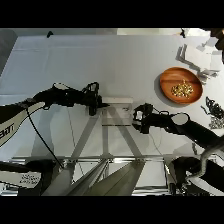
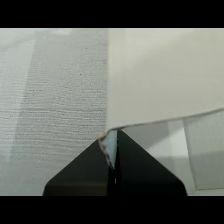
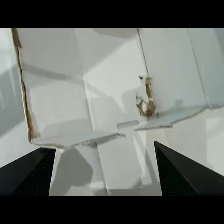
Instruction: Fold the box and place the chain.
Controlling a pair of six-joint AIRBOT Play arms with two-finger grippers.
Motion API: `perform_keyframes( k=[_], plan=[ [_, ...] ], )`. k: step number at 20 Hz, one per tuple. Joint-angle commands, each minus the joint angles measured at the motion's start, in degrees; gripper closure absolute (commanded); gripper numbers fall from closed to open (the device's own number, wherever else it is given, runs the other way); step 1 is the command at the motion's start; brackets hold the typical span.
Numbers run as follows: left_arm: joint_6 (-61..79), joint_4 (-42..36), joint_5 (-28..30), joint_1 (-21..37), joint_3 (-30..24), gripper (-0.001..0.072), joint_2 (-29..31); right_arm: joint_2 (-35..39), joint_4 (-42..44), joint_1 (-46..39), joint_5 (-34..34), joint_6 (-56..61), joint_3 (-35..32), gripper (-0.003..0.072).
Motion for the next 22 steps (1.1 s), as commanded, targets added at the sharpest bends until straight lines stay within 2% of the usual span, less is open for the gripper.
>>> perform_keyframes(
  k=[1, 9, 16, 19, 22],
  plan=[
    [0.0, 0.0, 0.0, 0.0, 0.1, 0.0701, 0.0, -1.6, 6.6, 0.0, 0.7, -7.3, -0.1, 0.0007],
    [0.0, 0.0, 0.0, 0.0, 0.1, 0.0701, 0.0, -1.6, 16.1, 0.0, -1.8, -7.2, -0.1, 0.0001],
    [0.0, 0.0, 0.0, 0.0, 0.1, 0.0701, 0.0, -1.7, 16.1, -0.3, -1.2, -7.3, 0.2, 0.0007],
    [0.0, 0.0, 0.0, 0.0, 0.1, 0.0701, 0.0, -3.0, 15.8, -4.6, 5.5, -8.2, 1.3, 0.0011],
    [0.0, 0.0, 0.0, 0.0, 0.1, 0.0701, 0.0, -6.3, 15.3, -7.1, 8.0, -10.9, 3.0, 0.0011]
  ],
)
